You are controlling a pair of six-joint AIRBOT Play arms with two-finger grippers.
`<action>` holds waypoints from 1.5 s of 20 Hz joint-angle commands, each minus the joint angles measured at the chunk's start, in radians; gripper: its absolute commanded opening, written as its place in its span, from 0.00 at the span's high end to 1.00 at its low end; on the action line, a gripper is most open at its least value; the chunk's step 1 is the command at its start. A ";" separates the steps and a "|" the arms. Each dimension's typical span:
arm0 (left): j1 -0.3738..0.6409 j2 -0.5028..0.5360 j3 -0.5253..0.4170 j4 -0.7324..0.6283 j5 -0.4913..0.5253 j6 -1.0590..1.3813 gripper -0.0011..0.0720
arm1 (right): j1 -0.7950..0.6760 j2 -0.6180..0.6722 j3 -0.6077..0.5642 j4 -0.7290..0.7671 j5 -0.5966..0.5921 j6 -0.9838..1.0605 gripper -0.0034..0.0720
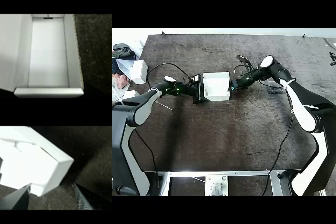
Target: Fold the box and place the chain.
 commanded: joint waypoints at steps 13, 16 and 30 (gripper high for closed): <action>0.000 0.000 0.001 -0.001 0.000 0.000 0.57 | 0.165 -0.002 0.025 -0.402 -0.107 0.267 0.09; 0.000 0.000 0.001 -0.001 0.000 0.000 0.57 | 0.200 -0.003 0.066 -0.539 -0.102 0.379 0.10; 0.000 0.000 0.001 -0.002 -0.001 0.000 0.57 | 0.248 -0.113 0.213 -0.650 0.012 0.694 0.24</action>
